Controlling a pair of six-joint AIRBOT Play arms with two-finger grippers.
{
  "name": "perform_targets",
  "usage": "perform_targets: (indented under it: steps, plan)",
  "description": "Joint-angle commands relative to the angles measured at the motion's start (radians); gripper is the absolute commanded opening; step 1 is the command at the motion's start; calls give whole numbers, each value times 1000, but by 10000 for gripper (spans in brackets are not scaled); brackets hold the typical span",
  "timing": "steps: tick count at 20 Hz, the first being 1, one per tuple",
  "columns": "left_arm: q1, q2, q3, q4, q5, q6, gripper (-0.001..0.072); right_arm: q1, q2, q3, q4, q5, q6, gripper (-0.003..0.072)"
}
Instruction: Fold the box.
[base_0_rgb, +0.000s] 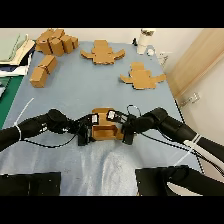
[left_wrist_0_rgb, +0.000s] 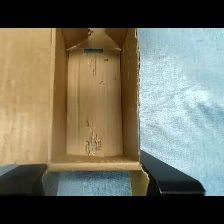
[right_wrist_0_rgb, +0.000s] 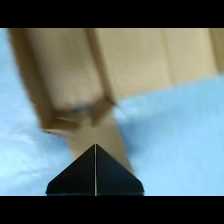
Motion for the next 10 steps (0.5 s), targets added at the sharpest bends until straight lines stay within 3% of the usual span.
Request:
perform_targets:
  steps: [1, 3, 5, 7, 10]
  plan:
    - [1, -1, 1, 1, 2, 2, 462, -4, 74, 10, -425, -120, 568, 4]
    - [1, -1, 1, 1, 2, 3, 462, -40, 117, 11, -499, -190, 788, 4]
    - [1, -1, 1, 1, 2, 2, 462, -128, 120, 10, -462, -251, 925, 4]
    - [1, -1, 1, 1, 2, 2, 462, -227, 85, -5, -297, -247, 917, 4]
    - [1, -1, 1, 1, 2, 2, 462, -293, 1, -20, 17, -178, 724, 4]
